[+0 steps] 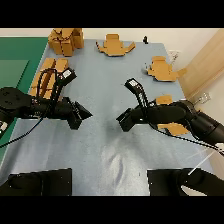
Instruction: Fold the box.
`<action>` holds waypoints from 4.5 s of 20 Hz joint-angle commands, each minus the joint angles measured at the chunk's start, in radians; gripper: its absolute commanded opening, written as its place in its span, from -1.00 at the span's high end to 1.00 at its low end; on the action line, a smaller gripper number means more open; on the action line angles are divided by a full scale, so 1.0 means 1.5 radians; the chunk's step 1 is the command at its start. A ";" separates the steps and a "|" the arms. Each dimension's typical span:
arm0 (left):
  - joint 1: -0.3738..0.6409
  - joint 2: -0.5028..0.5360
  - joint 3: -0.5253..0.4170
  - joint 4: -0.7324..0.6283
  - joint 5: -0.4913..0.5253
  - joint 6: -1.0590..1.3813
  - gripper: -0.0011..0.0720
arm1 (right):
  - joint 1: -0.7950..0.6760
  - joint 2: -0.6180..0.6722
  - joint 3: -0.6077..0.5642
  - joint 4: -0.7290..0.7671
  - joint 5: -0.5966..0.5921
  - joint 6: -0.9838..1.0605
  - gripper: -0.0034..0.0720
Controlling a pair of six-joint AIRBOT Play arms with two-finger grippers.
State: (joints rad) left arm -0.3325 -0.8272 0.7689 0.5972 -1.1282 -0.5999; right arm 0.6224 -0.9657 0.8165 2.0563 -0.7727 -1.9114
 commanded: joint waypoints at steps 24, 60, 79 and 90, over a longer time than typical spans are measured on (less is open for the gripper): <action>-0.001 0.000 0.000 -0.053 -0.002 0.000 0.92 | -0.732 0.076 0.096 -0.124 -0.306 0.078 -0.17; -0.002 -0.009 0.003 0.000 0.053 -0.001 0.92 | -0.873 -0.408 0.347 -0.118 -0.336 -0.346 0.90; 0.290 -0.047 0.034 -0.071 -0.040 -0.078 -0.34 | -0.333 0.165 -0.172 0.259 -0.127 -0.034 0.90; 0.195 -0.440 0.047 -0.239 -0.111 0.215 -0.34 | -0.195 0.082 -0.327 0.260 0.224 -0.205 0.90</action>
State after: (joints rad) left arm 0.0006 -1.3304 0.8265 0.3157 -1.2705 -0.4026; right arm 0.3099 -0.8131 0.3447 2.4474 -0.5194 -2.1921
